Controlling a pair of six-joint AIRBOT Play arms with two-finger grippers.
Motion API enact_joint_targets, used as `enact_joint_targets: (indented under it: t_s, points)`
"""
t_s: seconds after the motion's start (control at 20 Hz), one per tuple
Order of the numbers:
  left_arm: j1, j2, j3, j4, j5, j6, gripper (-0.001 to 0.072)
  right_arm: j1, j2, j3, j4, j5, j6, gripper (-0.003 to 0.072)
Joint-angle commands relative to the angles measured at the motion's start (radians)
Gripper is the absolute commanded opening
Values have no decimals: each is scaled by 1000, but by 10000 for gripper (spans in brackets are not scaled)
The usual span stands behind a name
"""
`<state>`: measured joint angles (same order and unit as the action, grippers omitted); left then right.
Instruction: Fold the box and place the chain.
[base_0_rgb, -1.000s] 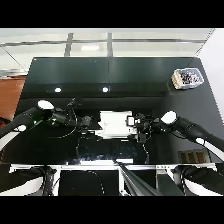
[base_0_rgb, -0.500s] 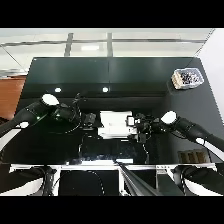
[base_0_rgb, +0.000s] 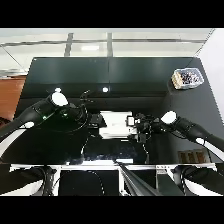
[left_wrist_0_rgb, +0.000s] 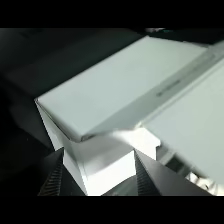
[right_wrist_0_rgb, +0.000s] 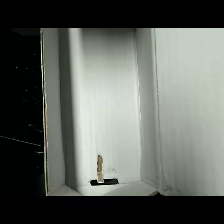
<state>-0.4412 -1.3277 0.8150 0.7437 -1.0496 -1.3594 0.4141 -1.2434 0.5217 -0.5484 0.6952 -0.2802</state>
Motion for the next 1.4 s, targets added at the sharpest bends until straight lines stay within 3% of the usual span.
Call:
enact_joint_targets:
  t_s: [0.0,0.6,0.8,0.95,1.2,1.35]
  points:
    - [-54,0,31,101,51,-123,479,0,-1,0,0,0,0,126]
    - [-140,0,56,294,92,-333,479,0,-1,0,0,0,0,126]
    - [-141,0,56,303,92,-357,477,0,-1,0,0,0,0,126]
    - [-148,0,57,341,94,-381,323,0,-1,0,0,0,0,127]
    - [-179,0,62,360,88,-389,330,0,-1,0,0,0,0,127]
    - [-224,0,87,497,74,-511,330,0,-1,0,0,0,0,126]
